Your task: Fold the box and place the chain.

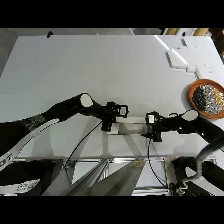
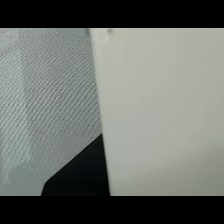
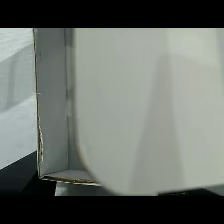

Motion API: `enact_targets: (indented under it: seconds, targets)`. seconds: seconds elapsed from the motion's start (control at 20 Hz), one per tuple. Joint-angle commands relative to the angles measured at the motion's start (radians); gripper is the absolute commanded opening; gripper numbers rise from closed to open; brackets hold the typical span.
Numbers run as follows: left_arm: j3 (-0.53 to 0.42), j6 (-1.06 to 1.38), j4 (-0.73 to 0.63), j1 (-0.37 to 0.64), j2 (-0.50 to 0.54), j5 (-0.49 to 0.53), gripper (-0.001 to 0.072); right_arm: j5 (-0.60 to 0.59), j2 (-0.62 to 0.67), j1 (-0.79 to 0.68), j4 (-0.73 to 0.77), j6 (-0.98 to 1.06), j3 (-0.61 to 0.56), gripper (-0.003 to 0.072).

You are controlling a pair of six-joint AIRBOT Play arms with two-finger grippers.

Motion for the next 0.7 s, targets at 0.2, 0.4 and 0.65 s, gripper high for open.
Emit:
enact_targets:
  seconds: [0.2,0.4,0.65]
  targets:
    - [0.000,0.000,-0.001,-0.001,0.001,0.002,0.0013,0.006,0.029,-0.037,-0.003,0.003,-0.001,0.0687]
    - [0.000,0.000,-0.001,-0.001,0.001,0.002,0.0013,0.009,0.028,-0.037,-0.002,-0.001,-0.004,0.0630]
    - [0.000,0.000,-0.001,-0.001,0.001,0.002,0.0013,-0.003,0.017,-0.019,0.011,-0.069,-0.033,0.0482]
